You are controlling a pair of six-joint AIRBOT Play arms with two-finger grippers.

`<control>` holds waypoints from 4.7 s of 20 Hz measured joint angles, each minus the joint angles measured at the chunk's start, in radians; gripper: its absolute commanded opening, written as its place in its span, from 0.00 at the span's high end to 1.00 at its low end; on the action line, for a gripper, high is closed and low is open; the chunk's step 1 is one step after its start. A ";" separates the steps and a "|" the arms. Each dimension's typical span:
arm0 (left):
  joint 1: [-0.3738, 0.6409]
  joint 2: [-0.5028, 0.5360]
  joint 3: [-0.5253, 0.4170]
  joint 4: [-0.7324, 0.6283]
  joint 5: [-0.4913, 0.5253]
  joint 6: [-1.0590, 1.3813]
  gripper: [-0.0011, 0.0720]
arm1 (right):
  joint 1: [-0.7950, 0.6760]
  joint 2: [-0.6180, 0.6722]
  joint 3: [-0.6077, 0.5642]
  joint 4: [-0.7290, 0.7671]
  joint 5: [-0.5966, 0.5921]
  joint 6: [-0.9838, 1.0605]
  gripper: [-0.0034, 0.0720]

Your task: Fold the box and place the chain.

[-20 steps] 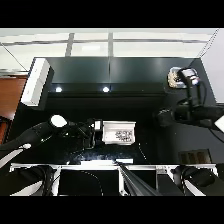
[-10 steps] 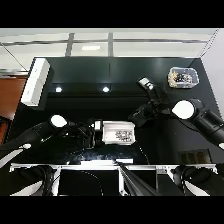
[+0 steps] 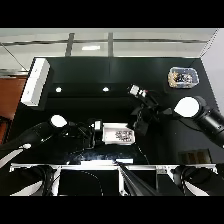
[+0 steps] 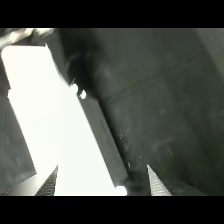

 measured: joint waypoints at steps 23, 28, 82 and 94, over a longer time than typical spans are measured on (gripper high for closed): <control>0.000 0.000 0.000 0.000 -0.001 0.000 0.35 | 0.100 0.003 -0.073 -0.039 0.024 -0.134 0.11; 0.000 0.000 0.000 0.000 -0.001 0.000 0.35 | 0.100 -0.026 -0.077 -0.050 -0.003 -0.134 0.11; 0.000 0.000 0.000 0.001 -0.002 0.000 0.35 | 0.152 -0.045 -0.097 -0.079 0.028 -0.130 0.36; 0.000 0.000 0.000 0.000 -0.002 0.000 0.35 | 0.156 -0.053 -0.103 -0.084 0.010 -0.117 0.37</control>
